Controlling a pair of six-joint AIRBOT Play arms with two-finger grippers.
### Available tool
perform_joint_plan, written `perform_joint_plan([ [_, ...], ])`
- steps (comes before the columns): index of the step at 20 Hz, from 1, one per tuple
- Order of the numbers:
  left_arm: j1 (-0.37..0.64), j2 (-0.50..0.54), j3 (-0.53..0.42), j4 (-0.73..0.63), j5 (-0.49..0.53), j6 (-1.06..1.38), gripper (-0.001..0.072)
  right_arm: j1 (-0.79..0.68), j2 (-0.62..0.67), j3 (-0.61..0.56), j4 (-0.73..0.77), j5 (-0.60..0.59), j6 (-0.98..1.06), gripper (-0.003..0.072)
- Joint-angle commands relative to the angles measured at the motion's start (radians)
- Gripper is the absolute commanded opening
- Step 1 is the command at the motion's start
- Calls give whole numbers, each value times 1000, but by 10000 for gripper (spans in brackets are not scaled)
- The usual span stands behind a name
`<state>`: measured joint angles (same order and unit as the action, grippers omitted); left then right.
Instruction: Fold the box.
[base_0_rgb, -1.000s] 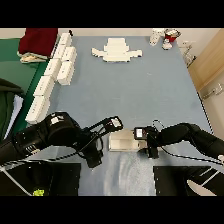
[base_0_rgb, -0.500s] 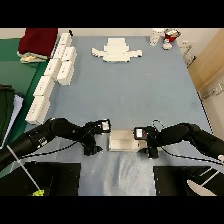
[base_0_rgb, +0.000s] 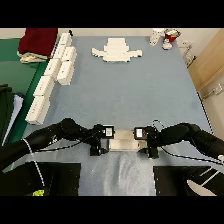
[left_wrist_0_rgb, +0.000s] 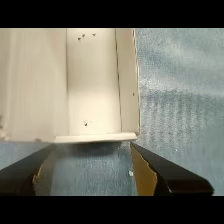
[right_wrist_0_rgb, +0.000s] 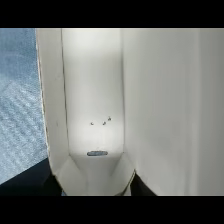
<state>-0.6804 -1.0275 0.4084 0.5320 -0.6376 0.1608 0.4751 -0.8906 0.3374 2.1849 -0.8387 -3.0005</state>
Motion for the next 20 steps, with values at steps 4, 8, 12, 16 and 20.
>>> perform_joint_plan([
  [4,-26,-23,-1,-93,51,34,682,1,0,1,0,1,0,500],
  [8,-47,-71,-1,-107,63,32,682,1,0,0,0,0,0,500],
  [12,-56,-84,3,-107,70,26,682,1,0,0,-1,0,0,500],
  [16,-56,-84,3,-107,69,26,682,1,0,0,-1,0,0,500],
  [20,-56,-84,3,-107,70,26,682,1,0,0,-1,0,0,500],
])
